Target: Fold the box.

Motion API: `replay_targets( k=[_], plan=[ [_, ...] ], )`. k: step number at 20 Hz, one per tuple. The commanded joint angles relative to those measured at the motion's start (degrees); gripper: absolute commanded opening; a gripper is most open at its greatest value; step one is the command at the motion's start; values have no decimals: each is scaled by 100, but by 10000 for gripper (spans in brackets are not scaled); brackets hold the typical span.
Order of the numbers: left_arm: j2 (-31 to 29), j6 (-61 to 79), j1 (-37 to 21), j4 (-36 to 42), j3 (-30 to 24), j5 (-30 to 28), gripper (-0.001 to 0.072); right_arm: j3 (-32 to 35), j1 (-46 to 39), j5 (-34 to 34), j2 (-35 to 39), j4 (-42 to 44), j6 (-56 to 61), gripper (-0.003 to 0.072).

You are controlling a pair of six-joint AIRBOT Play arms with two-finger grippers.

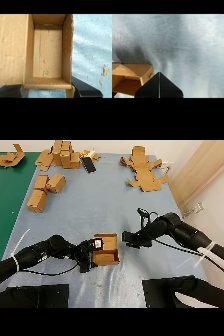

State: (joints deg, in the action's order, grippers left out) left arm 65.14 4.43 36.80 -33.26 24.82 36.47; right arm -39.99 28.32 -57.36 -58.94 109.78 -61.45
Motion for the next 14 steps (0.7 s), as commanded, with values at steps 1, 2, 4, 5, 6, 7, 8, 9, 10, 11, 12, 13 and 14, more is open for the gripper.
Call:
replay_targets(
  k=[1,2,4,5,6,7,8,9,10,11,12,13,14],
  plan=[
    [-2,2,0,-2,0,0,508,387,-1158,708,-643,2374,-3230,4],
    [-2,2,0,0,0,0,508,323,-1351,595,-981,3064,-4232,4],
    [-2,2,0,0,0,0,508,31,-1624,-146,-1679,4282,-6046,3],
    [-2,2,0,-2,0,0,509,-170,-1681,-551,-1961,4682,-6629,3],
    [-2,2,0,0,0,-2,508,-387,-1683,-927,-2175,4929,-7058,3],
    [-2,2,0,-2,0,0,508,-584,-1679,-1270,-2315,5027,-7348,3],
    [-2,2,0,0,0,0,509,-769,-1679,-1637,-2420,5053,-7525,3],
    [-2,2,0,0,0,-2,509,-890,-1679,-1947,-2468,5056,-7659,3],
    [-2,2,0,0,0,0,508,-940,-1676,-2258,-2463,5058,-7805,3],
    [-2,2,0,-2,0,0,508,-944,-1657,-2535,-2455,5069,-7886,3],
    [-2,2,0,0,0,-4,509,-918,-1611,-2750,-2455,5042,-7899,4],
    [-2,2,0,0,0,0,509,-870,-1552,-2859,-2452,4992,-7899,5],
    [-2,2,0,-2,0,4,508,-780,-1467,-2868,-2441,4935,-7921,5]
  ],
)
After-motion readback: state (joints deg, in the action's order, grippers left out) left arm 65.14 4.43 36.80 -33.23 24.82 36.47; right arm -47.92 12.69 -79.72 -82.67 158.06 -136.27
